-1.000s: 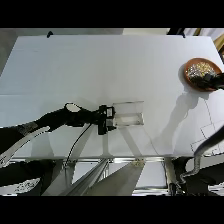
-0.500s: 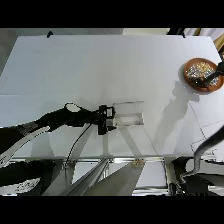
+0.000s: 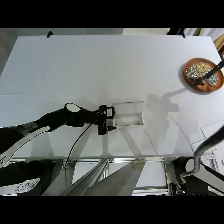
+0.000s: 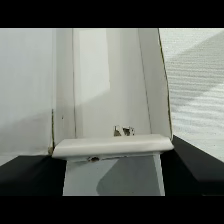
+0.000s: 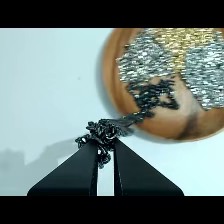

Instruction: Fold the box and place the chain.

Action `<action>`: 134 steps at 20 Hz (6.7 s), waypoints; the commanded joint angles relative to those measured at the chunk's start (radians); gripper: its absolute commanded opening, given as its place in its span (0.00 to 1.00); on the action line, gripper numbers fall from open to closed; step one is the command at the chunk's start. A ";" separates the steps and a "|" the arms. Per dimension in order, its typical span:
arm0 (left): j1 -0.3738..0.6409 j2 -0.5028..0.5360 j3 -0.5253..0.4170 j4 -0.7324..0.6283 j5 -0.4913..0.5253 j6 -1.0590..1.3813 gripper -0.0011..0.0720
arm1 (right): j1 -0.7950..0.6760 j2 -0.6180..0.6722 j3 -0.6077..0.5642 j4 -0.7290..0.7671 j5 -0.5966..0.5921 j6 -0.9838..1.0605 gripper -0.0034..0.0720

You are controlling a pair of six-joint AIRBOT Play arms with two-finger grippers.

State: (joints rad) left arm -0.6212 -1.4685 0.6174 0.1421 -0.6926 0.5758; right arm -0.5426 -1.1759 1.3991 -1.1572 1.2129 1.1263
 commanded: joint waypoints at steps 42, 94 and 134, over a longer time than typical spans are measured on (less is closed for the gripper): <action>0.000 0.001 0.001 0.000 0.000 0.000 0.36 | 1.074 0.096 -0.540 0.088 -0.202 0.052 0.06; 0.000 0.001 0.001 0.000 0.000 0.000 0.36 | 0.952 -0.076 -0.683 -0.429 -0.249 0.384 0.37; 0.000 0.001 0.001 0.000 0.000 0.000 0.36 | 0.952 0.595 -0.690 -0.113 -0.199 0.372 0.06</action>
State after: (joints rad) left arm -0.6212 -1.4685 0.6174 0.1425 -0.6926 0.5758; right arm 0.4095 -0.6544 0.7082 -1.4181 1.0401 1.5280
